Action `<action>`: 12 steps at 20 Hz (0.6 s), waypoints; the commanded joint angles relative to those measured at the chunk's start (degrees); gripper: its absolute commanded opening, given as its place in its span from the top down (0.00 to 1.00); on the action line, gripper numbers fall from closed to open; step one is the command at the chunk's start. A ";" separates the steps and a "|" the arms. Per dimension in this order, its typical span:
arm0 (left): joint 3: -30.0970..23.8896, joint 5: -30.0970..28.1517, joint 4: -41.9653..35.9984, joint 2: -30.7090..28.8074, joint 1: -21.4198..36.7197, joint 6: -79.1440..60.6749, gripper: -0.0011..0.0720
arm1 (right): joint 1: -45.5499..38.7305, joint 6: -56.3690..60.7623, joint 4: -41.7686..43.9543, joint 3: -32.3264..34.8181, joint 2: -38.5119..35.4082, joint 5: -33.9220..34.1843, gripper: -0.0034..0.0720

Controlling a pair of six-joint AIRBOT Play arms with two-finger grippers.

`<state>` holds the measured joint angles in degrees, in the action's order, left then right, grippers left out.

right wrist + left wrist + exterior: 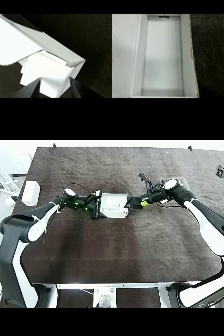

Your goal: Fold the box and place the chain.

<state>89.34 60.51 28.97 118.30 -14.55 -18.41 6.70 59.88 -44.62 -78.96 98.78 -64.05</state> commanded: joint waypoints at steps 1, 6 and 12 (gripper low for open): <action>0.02 0.00 -0.28 0.00 0.02 0.00 0.33 | 1.73 4.92 -6.54 -1.57 0.04 -0.11 0.35; 0.02 -0.02 -0.28 0.00 0.02 0.00 0.33 | 3.96 7.91 -8.59 -4.70 0.04 -0.20 0.35; 0.02 -0.02 -0.28 0.00 0.02 0.00 0.32 | 6.56 14.73 -15.02 -5.11 0.24 -0.15 0.36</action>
<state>89.32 60.51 28.69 118.30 -14.55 -18.41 12.14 71.20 -56.29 -83.66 98.94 -64.29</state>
